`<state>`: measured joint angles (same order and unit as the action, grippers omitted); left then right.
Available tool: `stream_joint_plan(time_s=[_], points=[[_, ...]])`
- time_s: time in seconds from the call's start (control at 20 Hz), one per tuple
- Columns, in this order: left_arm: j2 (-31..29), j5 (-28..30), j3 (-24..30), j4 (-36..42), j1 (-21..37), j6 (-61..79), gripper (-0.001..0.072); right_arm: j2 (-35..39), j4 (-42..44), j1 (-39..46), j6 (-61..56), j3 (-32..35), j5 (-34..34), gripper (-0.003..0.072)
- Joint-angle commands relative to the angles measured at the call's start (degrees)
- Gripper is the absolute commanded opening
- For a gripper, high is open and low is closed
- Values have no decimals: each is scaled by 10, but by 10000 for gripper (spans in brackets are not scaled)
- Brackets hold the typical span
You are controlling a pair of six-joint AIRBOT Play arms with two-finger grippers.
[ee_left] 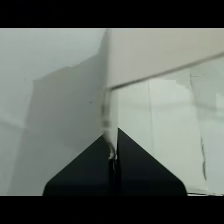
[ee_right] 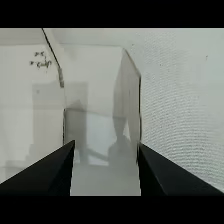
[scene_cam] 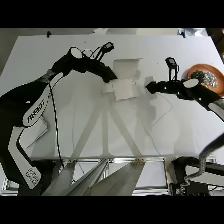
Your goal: Fold the box and place the chain.
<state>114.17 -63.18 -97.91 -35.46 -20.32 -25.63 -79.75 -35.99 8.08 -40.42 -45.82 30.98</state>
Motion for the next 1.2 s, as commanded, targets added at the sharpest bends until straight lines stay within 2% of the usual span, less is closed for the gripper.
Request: stream_joint_plan(time_s=[0.0,0.15,0.35,0.55,0.7,0.85,0.95,1.15], points=[[-19,-36,0,4,6,-1,2,32,-1,0,0,-5,44,427],[-70,-88,0,-7,17,-1,1,103,-24,0,0,-7,69,427],[-180,-105,0,-93,16,-17,-2,205,-74,0,-21,-7,74,427],[-247,-155,34,-93,17,-16,-2,281,-138,0,-73,-7,74,426],[-250,-130,123,-76,17,14,-1,316,-210,0,-128,-7,80,426],[-243,-28,217,-25,17,86,-1,327,-268,0,-163,-7,93,425],[-219,-8,236,-9,17,120,-1,326,-274,0,-166,-7,94,425],[-141,9,236,21,17,170,1,326,-274,0,-166,-7,94,406]])
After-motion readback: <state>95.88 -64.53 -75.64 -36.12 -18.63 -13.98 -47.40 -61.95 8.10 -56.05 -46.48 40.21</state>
